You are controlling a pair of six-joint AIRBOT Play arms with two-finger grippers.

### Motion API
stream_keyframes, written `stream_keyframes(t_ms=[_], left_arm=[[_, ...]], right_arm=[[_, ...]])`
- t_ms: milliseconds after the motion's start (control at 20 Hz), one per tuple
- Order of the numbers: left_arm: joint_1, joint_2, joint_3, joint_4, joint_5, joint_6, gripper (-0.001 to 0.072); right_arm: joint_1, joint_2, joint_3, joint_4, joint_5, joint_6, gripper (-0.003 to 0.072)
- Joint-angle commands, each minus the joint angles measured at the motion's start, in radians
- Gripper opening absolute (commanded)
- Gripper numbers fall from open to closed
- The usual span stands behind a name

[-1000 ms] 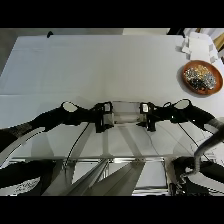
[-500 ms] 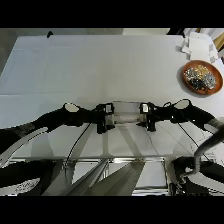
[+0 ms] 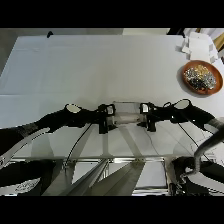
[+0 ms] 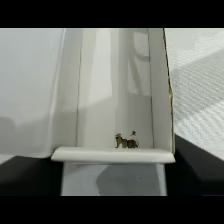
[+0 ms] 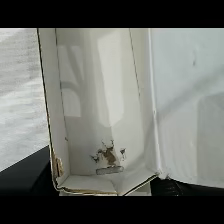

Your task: Fold the box and place the chain.

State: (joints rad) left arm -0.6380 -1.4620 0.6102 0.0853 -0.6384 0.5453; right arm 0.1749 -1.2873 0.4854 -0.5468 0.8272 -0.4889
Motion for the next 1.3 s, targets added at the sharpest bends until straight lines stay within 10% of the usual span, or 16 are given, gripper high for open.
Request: stream_keyframes(t_ms=[0, 200, 1250], left_arm=[[-0.002, -0.002, 0.001, -0.010, 0.000, 0.013, 0.0358], [-0.002, -0.002, 0.001, -0.010, 0.000, 0.013, 0.0131], [-0.002, 0.000, 0.001, -0.006, -0.002, 0.012, 0.0135]], right_arm=[[0.000, 0.000, 0.000, 0.001, -0.001, 0.002, 0.0388], [0.000, 0.000, 0.000, 0.001, -0.001, 0.002, 0.0388], [0.000, 0.000, 0.000, 0.001, -0.001, 0.002, 0.0388]])
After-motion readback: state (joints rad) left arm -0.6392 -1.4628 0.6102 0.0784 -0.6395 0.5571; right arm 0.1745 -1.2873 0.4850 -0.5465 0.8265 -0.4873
